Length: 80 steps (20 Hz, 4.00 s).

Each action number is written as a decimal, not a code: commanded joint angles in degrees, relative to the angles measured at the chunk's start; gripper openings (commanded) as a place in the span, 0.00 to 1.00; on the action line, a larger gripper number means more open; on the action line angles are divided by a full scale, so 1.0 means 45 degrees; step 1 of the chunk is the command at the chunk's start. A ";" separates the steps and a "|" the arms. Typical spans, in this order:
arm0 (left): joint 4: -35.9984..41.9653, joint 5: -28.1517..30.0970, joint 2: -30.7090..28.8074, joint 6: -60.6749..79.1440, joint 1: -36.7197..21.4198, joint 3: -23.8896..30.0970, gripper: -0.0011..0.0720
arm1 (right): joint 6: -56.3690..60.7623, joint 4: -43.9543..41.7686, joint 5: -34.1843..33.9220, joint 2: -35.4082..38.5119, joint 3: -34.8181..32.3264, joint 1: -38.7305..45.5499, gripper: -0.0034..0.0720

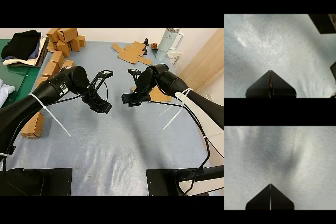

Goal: Fold the box.

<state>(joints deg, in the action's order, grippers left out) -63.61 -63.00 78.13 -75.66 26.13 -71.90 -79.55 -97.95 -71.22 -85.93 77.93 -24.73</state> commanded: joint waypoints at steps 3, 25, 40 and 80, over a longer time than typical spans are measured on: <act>-0.0005 0.0000 0.0010 0.0000 -0.0010 -0.0010 0.03 | 0.0005 0.0000 0.0000 -0.0005 0.0015 -0.0005 0.05; -0.0005 0.0034 0.0010 0.0000 -0.0010 -0.0010 0.03 | -0.0534 0.7028 0.1797 -0.0044 0.0311 0.1292 0.05; 0.0996 0.3813 0.0024 -0.0005 -0.0010 -0.0010 0.03 | -0.6067 -0.7169 0.2793 -0.6246 0.5430 1.3080 0.57; -0.0427 0.1511 -0.2477 -0.0267 -0.1175 0.3128 0.03 | -0.5484 -0.7820 0.3779 0.3827 -0.6533 0.5634 0.04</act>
<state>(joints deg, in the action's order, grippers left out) -64.53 -55.61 71.16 -77.30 22.76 -62.70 -110.10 -135.61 -62.17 -78.83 61.34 3.75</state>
